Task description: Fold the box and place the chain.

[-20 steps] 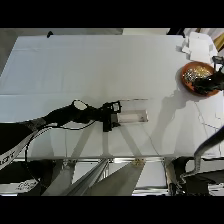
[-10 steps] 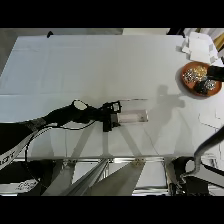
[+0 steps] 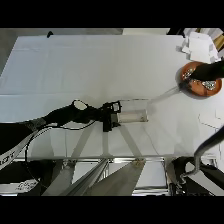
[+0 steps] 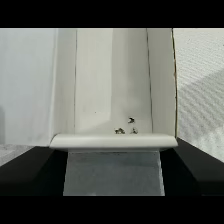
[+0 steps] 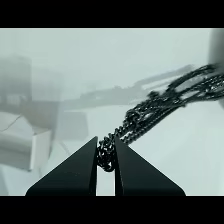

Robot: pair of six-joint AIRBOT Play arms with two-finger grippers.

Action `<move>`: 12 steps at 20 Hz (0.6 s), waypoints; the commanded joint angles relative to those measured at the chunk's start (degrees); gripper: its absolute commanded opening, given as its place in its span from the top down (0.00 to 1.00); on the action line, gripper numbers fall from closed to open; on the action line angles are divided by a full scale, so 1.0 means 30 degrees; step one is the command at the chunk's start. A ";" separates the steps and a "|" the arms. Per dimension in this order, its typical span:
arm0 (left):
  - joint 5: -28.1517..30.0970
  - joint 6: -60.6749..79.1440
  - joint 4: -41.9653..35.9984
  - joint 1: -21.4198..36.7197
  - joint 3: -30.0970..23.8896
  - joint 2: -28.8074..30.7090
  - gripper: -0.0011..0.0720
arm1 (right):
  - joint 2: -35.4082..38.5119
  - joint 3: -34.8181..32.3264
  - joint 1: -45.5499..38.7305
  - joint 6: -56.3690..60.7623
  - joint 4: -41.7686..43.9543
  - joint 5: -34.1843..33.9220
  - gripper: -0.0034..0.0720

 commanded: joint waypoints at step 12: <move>0.0000 0.0007 0.0000 0.0007 0.0015 0.0007 0.64 | 0.4998 -0.5617 0.5151 0.4932 -0.2521 -0.0430 0.95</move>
